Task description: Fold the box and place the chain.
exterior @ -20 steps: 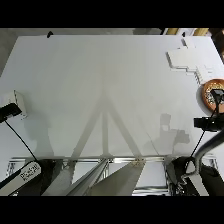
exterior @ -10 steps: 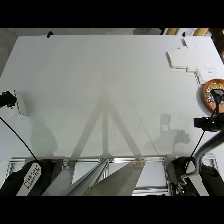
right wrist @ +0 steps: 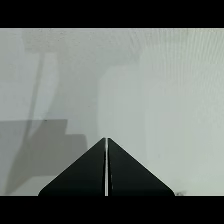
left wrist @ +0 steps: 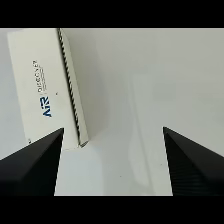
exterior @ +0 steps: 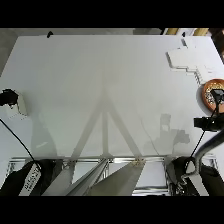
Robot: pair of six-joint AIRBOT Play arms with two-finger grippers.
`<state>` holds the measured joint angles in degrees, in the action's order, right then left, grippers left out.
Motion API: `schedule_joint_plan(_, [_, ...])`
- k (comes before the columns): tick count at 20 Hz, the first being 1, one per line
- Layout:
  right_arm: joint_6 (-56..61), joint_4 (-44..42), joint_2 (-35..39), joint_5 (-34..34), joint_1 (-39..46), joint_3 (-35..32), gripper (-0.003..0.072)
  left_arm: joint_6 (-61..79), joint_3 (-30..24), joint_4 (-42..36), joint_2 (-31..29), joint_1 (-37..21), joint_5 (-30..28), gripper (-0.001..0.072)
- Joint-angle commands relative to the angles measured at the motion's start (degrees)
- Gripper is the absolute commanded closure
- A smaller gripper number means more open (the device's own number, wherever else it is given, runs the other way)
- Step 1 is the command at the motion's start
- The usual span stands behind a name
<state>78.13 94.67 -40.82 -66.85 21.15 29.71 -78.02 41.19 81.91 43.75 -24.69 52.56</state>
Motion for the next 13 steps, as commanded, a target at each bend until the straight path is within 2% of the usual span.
schedule_joint_plan(1, [0.0, 0.0, 0.0, 0.0, 0.0, 0.0, 0.0669, 0.0, -0.1, 0.1, 1.1, 0.1, -0.4, 0.0020])
schedule_joint_plan(13, [0.0, 0.0, 0.0, 0.0, 0.0, 0.0, 0.0669, 0.0, -1.4, 0.3, 1.9, 0.1, -3.5, 0.0020])
